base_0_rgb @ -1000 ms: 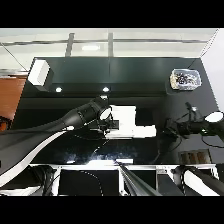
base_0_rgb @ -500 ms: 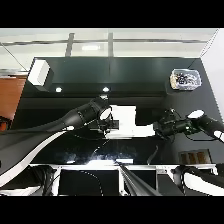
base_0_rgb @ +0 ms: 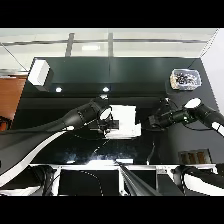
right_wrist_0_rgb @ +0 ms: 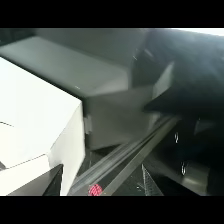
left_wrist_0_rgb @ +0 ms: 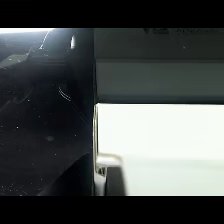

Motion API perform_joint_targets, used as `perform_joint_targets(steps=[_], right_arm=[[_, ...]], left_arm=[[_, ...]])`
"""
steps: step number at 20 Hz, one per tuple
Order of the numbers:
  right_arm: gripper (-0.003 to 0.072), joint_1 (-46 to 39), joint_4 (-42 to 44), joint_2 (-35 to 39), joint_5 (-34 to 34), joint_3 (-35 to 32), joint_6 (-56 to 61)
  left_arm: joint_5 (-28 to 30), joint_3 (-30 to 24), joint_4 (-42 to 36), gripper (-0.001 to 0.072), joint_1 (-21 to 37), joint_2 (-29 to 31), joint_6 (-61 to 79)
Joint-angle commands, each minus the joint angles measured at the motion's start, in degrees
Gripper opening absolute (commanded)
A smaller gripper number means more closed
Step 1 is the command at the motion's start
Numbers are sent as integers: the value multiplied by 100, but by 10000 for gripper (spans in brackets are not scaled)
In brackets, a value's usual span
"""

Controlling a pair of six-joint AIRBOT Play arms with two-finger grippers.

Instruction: Fold the box and place the chain.

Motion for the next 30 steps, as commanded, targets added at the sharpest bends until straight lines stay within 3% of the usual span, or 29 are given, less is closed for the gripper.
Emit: perform_joint_targets(steps=[1,4,5,9,15,21,25,27,30], right_arm=[[553,22,-11,2,295,282,-116],[564,57,258,4,546,476,-85],[632,116,378,4,570,535,28],[640,697,380,4,614,787,192],[637,1727,-319,13,-317,879,946],[636,1818,-866,52,-426,1056,1639],[634,2271,-1690,52,-890,1056,2680],[596,2610,-2212,52,-1185,1056,3287],[597,2986,-2232,52,-1589,1058,3689]], left_arm=[[-4,2,2,22,4,2,2],[-2,2,0,22,4,0,2],[-4,2,2,22,4,0,2],[-2,2,2,22,4,0,2],[-4,2,0,22,4,2,2],[2,2,2,22,4,0,2],[-4,2,0,23,4,0,2],[-2,2,0,22,2,2,2],[-2,2,0,22,4,2,2]])
